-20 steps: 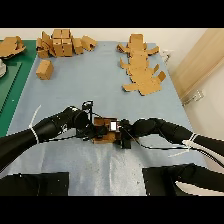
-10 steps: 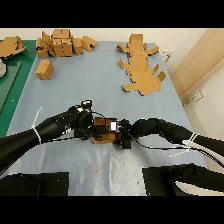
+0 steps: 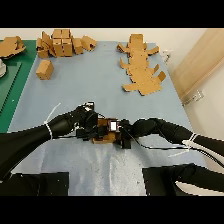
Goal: Fold the box.
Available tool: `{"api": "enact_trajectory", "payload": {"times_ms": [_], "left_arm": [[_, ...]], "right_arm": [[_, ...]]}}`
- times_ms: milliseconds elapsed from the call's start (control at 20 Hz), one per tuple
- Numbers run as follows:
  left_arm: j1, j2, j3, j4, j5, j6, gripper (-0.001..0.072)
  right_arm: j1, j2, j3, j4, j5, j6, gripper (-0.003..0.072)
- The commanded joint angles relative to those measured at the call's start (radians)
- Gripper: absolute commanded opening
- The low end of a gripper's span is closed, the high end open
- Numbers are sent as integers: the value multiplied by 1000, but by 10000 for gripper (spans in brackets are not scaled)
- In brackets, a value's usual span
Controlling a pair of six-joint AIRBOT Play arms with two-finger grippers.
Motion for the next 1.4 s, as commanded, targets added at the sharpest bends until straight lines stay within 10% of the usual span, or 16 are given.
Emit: {"api": "enact_trajectory", "payload": {"times_ms": [0, 100, 450, 500, 550, 600, 1350], "left_arm": [[-2, -8, 4, -3, -7, 10, 339], [-1, -8, 4, -2, 5, 19, 12], [-1, -8, 4, -34, 21, 29, 14], [-1, -8, 4, -34, 21, 34, 187], [-1, -8, 4, -34, 19, 36, 599], [0, -7, 4, -37, 19, 39, 686], [1, 186, 4, -9, -87, 55, 685]], "right_arm": [[1, -1, 1, 0, 0, 0, 438], [1, -1, 1, 0, 0, 0, 438], [1, -1, 1, 0, 0, 0, 438], [1, -1, 1, 0, 0, 0, 438], [1, -1, 1, 0, 0, 0, 437], [1, -1, 1, 0, 0, 0, 437], [1, -1, 1, 0, -2, 0, 438]]}}
